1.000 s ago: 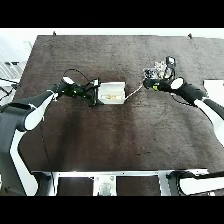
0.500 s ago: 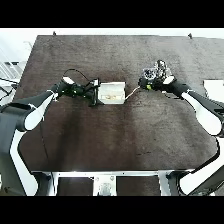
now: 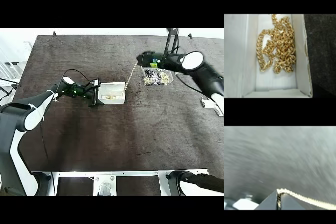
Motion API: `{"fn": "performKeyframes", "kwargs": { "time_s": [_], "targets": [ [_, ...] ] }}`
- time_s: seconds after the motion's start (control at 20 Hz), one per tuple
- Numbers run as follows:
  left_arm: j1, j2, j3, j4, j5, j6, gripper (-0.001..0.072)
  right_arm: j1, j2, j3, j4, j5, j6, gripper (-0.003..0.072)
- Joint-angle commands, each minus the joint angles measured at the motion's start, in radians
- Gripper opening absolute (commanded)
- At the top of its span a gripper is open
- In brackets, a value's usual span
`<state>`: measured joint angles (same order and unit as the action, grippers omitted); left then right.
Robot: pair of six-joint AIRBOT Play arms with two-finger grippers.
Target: Fold the box and place the chain.
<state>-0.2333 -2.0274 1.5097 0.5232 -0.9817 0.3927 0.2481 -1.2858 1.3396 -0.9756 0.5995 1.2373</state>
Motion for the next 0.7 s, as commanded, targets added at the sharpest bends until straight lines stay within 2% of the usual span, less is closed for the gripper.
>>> {"fn": "performKeyframes", "kwargs": {
  "time_s": [0.0,0.1,0.45,0.65],
  "targets": [
    [0.0,0.0,0.0,0.0,-0.002,0.0,0.0345,0.122,0.166,0.001,-0.177,-0.007,0.11,0.0006],
    [0.0,0.0,0.0,0.0,-0.003,0.0,0.0346,0.179,0.203,0.002,-0.237,-0.007,0.18,0.0005],
    [0.0,0.0,0.0,0.0,-0.004,0.0,0.0346,0.317,0.209,-0.003,-0.249,-0.008,0.261,0.0006],
    [0.0,0.0,0.0,0.0,-0.004,0.0,0.0345,0.343,0.192,-0.068,-0.283,-0.01,0.355,0.0006]
  ]
}}
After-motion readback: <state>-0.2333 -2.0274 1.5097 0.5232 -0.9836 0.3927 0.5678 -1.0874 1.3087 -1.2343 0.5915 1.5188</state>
